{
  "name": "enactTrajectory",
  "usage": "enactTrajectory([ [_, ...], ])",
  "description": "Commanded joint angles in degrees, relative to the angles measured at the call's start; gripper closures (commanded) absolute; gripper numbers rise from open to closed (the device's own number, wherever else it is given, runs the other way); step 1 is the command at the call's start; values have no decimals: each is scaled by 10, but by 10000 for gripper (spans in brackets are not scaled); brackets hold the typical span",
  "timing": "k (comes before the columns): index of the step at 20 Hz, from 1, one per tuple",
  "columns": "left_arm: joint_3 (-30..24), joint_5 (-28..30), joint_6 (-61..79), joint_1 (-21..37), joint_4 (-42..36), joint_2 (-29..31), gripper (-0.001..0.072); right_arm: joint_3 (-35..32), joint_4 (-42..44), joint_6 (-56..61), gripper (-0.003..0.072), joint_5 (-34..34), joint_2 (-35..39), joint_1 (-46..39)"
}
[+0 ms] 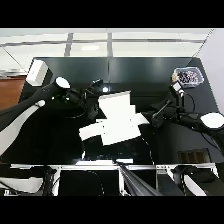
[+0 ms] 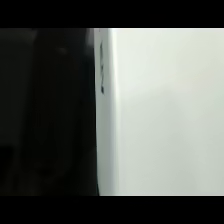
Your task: Fold the box and place the chain.
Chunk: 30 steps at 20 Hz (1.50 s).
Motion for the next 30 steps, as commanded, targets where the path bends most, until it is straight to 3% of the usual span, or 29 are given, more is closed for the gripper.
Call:
enactTrajectory([
  [1,-57,105,169,-20,-41,46,682,36,-99,-88,1,62,-3,29],
  [3,-57,121,272,-46,10,46,682,29,-149,-88,1,59,-5,62],
  [6,-57,205,278,-84,79,46,683,0,-198,-89,2,53,-5,99],
  [9,-57,253,278,-94,84,44,682,-35,-209,-122,2,35,-5,131],
  [22,-57,249,276,-93,84,9,681,-58,-204,-169,2,-20,-65,170],
  [26,-57,249,276,-93,84,9,680,-58,-158,-193,2,-33,-80,177],
  [30,-57,249,276,-93,84,9,681,-57,-119,-197,2,-133,-100,217],
])
